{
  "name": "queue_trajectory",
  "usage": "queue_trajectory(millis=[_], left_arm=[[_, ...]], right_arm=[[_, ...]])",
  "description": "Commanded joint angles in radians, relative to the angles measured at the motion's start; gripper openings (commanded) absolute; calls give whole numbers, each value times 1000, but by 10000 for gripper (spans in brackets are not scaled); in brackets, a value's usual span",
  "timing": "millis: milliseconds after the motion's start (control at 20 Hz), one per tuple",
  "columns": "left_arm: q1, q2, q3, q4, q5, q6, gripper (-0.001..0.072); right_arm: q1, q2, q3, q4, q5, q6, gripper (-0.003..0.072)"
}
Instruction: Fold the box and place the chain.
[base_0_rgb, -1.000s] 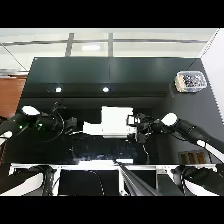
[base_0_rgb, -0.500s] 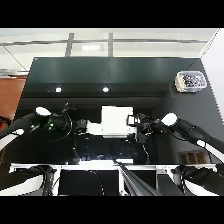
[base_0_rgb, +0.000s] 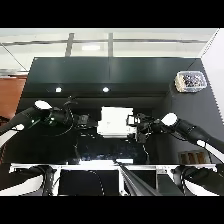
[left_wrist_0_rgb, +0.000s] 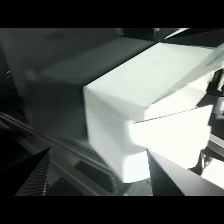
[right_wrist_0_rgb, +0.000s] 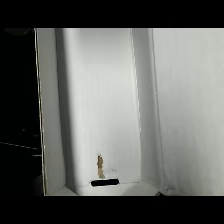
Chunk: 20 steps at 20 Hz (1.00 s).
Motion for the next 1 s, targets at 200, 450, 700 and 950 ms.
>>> queue_trajectory(millis=[200, 450, 700, 950], left_arm=[[-50, -1, 19, -56, -53, 11, 569], [-116, 1, 36, -44, -48, 3, 462], [-182, 1, 129, 145, 13, -224, 462], [-278, 1, 211, 304, 50, -436, 462]], right_arm=[[1, -1, 0, 0, 0, 0, 132], [1, -1, 0, 0, 0, 0, 132], [1, -1, 0, 0, 0, 0, 132], [1, -1, 0, 0, 0, 0, 131]])
